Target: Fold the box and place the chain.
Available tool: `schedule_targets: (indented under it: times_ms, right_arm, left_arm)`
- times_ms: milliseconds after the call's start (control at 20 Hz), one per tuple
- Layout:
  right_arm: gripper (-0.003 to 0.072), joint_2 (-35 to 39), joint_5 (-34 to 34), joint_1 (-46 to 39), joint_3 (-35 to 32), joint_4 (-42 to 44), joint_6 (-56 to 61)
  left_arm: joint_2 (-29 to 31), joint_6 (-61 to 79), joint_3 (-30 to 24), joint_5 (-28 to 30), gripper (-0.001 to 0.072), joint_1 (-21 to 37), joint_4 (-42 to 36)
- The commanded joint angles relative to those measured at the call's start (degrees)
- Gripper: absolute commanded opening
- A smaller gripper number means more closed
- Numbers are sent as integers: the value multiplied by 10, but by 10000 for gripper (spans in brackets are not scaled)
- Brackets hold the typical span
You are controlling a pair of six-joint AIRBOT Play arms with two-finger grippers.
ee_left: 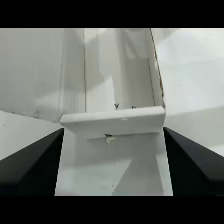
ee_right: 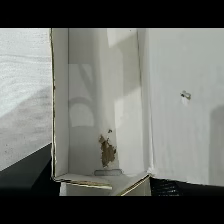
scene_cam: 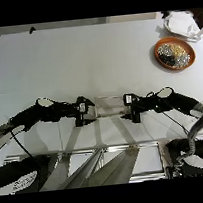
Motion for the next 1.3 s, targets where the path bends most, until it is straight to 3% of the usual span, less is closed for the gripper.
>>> schedule_targets:
  times_ms: [0,800,1150,1250]
  right_arm:
    - [336,0,0,0,0,0,0]
    - [336,0,0,0,0,0,0]
    - [337,0,0,0,0,0,0]
    - [336,0,0,0,0,0,0]
  left_arm:
    - [-3,7,0,-19,697,1,-15]
    - [-26,-5,2,-24,686,-12,-56]
    - [-27,-151,4,-11,687,-7,-46]
    - [-28,-176,4,-9,687,-7,-3]
